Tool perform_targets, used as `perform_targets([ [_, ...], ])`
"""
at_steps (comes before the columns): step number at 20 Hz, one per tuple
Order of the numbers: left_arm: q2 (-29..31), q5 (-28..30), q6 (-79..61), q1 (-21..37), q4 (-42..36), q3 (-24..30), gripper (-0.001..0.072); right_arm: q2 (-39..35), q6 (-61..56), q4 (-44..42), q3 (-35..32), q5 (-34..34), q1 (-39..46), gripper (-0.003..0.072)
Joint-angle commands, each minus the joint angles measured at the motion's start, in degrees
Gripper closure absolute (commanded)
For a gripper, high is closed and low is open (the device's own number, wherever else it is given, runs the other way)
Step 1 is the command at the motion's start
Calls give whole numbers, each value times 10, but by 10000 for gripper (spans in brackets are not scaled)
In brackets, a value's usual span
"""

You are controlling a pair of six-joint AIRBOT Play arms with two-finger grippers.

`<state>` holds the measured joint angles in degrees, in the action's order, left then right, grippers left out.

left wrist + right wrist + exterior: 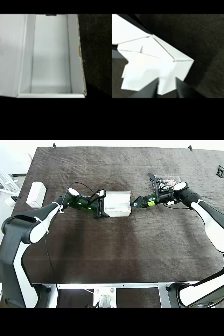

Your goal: Fold the box and place the chain.

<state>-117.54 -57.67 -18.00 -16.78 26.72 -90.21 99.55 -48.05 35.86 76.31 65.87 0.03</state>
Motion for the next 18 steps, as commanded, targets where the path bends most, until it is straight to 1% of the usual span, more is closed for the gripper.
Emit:
perform_targets([
  [1, 0, 0, 0, 1, 0, 0, 351, 1, -5, -5, 2, 3, -7, 282],
  [4, 0, 0, 0, 1, 0, 0, 351, 1, -7, 19, 2, 7, -17, 277],
  [5, 0, 0, 0, 1, 0, 0, 351, 1, -10, 34, 2, 7, -19, 254],
  [8, 0, 0, 0, 1, 0, 0, 351, 1, -15, 42, 3, 7, -20, 245],
  [9, 0, 0, 0, 1, 0, 0, 351, 1, -18, 42, 4, 7, -20, 219],
  [16, 0, 0, 0, 1, 0, 0, 351, 1, -56, 43, 27, 9, -32, 219],
  [18, 0, 0, 0, 1, 0, 0, 352, 1, -71, 62, 38, 18, -38, 220],
])
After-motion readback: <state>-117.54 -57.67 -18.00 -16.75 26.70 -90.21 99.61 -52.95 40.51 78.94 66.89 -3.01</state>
